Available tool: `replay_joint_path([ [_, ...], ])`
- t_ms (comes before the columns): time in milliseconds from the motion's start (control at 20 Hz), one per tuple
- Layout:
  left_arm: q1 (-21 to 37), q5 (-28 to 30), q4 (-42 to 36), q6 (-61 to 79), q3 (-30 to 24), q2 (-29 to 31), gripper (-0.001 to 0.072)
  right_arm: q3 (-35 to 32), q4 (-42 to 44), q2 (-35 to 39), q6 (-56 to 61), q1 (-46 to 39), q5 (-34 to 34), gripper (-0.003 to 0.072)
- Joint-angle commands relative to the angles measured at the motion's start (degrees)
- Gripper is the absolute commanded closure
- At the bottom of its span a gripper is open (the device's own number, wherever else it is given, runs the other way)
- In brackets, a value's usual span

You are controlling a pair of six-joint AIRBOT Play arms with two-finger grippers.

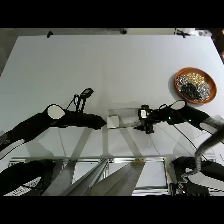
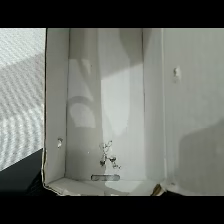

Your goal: Fold the box and place the chain.

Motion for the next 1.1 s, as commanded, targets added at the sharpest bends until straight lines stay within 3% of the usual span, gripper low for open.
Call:
replay_joint_path([
  [0,0.0,-1.53,-2.56,2.49,0.02,0.17,0.0537,-0.04,0.02,0.02,0.0,0.02,0.0,0.0303],
  [250,0.0,-3.74,-4.7,3.85,0.0,0.17,0.0534,-0.02,0.02,0.02,0.0,0.02,0.0,0.0303],
  [350,0.0,-3.85,-5.38,3.87,0.02,0.17,0.048,-0.04,0.02,0.02,0.02,0.02,0.0,0.0303],
  [450,0.0,-3.63,-5.42,3.87,0.02,0.15,0.0478,-0.04,0.02,0.02,0.0,0.02,0.0,0.0303],
  [600,-0.31,-2.08,-5.33,3.8,0.0,0.11,0.03,-0.02,0.02,0.02,0.0,0.02,0.0,0.0303],
  [1050,-5.51,8.24,-0.22,-6.67,0.31,-0.59,0.0298,-0.04,0.02,0.02,0.02,0.02,0.0,0.0303],
])
